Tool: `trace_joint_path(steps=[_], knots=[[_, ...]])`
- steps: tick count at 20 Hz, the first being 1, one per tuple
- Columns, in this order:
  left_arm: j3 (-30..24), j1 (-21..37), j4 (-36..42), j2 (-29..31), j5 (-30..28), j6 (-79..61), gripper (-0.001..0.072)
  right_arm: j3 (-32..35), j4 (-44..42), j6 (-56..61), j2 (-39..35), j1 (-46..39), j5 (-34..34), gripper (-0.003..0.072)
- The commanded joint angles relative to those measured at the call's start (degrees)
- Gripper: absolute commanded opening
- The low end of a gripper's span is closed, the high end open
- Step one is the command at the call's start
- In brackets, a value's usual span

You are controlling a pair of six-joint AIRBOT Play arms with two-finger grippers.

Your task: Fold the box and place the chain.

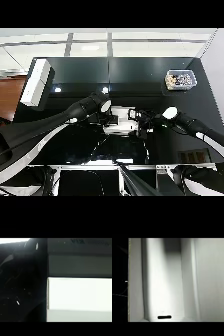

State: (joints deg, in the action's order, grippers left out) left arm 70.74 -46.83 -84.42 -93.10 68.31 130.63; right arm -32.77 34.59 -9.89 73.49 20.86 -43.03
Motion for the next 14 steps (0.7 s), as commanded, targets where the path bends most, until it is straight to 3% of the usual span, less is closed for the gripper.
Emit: trace_joint_path(steps=[1, 5, 8, 9, 11, 12, 13, 14], knots=[[0.1, 0.0, -0.2, 0.0, 1.0, -0.1, 0.0024, -0.1, 2.1, 7.3, -2.3, -0.7, -2.2, 0.0692], [0.1, 0.0, -0.2, 0.0, 0.9, -0.1, 0.0024, 0.0, 13.9, 13.1, -8.6, -3.9, -9.5, 0.069], [0.1, 0.0, -0.2, 0.0, 0.7, -0.1, 0.0024, 0.0, 15.0, 13.1, -9.5, -4.6, -10.5, 0.067], [0.1, 0.0, -0.2, 0.0, 0.7, -0.1, 0.0024, 0.0, 14.7, 13.0, -9.5, -4.4, -10.1, 0.0597], [0.1, 0.0, -0.2, 0.0, 0.7, -0.1, 0.0024, 0.0, 13.6, 12.4, -9.4, -3.4, -8.1, 0.0561], [0.1, 0.0, -0.2, 0.0, 0.7, -0.1, 0.0024, 0.0, 12.5, 11.3, -9.3, -2.7, -6.9, 0.043], [0.1, 0.0, -0.2, 0.0, 0.7, -0.1, 0.0024, 0.0, 11.6, 10.9, -9.2, -2.0, -5.5, 0.0403], [0.1, 0.0, -0.1, 0.0, 0.7, -0.1, 0.0024, 0.0, 10.8, 10.9, -9.2, -1.3, -4.2, 0.0298]])
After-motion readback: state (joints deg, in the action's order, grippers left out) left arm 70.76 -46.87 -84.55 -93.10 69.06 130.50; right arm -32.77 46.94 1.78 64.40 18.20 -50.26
